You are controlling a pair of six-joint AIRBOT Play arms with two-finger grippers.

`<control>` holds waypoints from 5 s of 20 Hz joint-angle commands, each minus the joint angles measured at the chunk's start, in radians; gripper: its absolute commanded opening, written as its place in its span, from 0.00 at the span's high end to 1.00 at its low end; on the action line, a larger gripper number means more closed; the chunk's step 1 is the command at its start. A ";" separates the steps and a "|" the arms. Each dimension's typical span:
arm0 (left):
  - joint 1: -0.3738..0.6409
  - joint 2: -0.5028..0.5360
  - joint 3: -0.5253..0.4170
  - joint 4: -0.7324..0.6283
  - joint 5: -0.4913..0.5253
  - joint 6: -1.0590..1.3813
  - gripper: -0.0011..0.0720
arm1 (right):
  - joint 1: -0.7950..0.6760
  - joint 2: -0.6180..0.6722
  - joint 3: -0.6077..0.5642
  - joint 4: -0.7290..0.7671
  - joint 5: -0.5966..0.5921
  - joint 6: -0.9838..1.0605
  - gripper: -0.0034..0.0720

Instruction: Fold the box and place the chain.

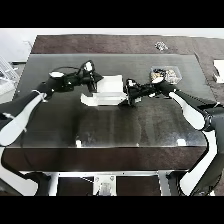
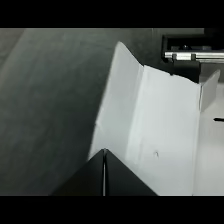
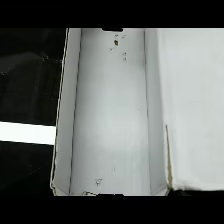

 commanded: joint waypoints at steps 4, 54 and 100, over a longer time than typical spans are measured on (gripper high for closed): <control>0.126 0.114 0.004 0.105 -0.261 -0.160 0.96 | 0.001 -0.001 0.000 0.001 0.000 0.001 0.19; 0.009 -0.024 0.004 0.630 -0.198 -0.618 0.44 | 0.001 -0.001 0.000 0.001 0.000 0.001 0.19; -0.047 -0.077 0.005 0.454 -0.137 -0.517 0.14 | 0.001 -0.001 0.000 0.001 0.000 0.001 0.19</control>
